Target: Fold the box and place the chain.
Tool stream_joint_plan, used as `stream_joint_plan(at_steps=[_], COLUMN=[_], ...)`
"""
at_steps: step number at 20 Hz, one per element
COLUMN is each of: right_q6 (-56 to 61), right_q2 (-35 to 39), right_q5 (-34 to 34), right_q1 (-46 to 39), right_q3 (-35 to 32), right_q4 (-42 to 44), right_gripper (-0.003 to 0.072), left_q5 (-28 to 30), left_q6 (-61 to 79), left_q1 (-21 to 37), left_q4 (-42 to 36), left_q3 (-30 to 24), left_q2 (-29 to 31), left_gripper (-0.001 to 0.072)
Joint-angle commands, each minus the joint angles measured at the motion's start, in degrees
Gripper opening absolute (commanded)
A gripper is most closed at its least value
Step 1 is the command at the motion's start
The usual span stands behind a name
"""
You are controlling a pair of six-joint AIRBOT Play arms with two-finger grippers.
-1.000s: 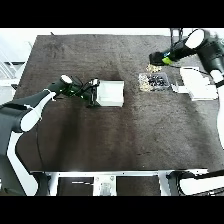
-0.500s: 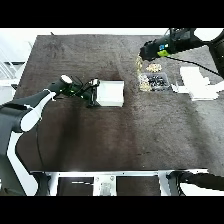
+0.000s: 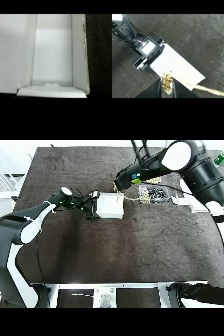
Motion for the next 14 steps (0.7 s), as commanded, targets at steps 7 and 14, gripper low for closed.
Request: stream_joint_plan(at_steps=[7, 14], right_q6=[0.35, 0.37], right_q2=[-13.09, -18.78], right_q5=[-11.37, -12.31], right_q1=[1.05, 0.0], right_q3=[-5.53, -5.53], right_q4=[2.16, 0.76], right_gripper=[0.0009, 0.0421], left_q5=[-0.02, -0.02], left_q6=[0.02, 0.02], left_q1=[0.02, 0.02], left_q4=[0.0, 0.0], left_q3=[0.02, 0.02], left_q2=[0.02, 0.02], left_gripper=[0.0623, 0.0623])
